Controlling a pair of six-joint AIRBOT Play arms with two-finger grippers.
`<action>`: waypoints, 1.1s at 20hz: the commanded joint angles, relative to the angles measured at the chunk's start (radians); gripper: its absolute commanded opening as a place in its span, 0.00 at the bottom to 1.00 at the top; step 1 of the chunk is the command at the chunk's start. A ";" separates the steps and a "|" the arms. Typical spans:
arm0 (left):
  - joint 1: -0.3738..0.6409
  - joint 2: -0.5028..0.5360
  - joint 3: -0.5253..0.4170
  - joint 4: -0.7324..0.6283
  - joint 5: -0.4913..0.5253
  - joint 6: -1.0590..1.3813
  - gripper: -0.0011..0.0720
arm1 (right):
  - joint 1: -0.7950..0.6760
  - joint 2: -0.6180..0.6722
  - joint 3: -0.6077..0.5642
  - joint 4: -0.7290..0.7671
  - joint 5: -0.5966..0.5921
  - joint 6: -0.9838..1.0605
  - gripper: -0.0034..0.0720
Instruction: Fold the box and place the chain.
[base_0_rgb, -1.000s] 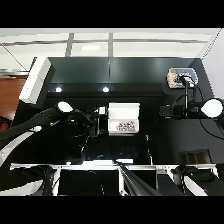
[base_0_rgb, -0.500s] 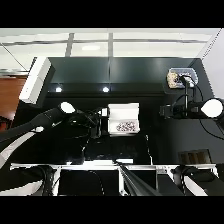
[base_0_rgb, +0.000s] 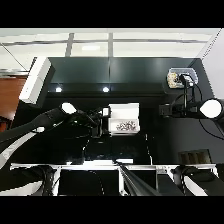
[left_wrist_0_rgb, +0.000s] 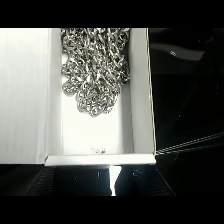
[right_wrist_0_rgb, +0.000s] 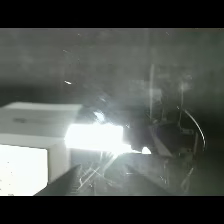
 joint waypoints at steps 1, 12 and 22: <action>-0.001 0.000 0.001 -0.002 0.003 -0.003 0.40 | 0.051 -0.012 0.003 0.003 -0.108 -0.031 0.95; -0.001 0.000 0.001 0.000 -0.001 -0.001 0.40 | 0.058 -0.441 0.293 0.436 0.093 -0.964 0.95; -0.001 0.000 0.001 0.000 -0.002 -0.002 0.41 | 0.087 -0.367 0.259 0.447 0.317 -1.284 0.95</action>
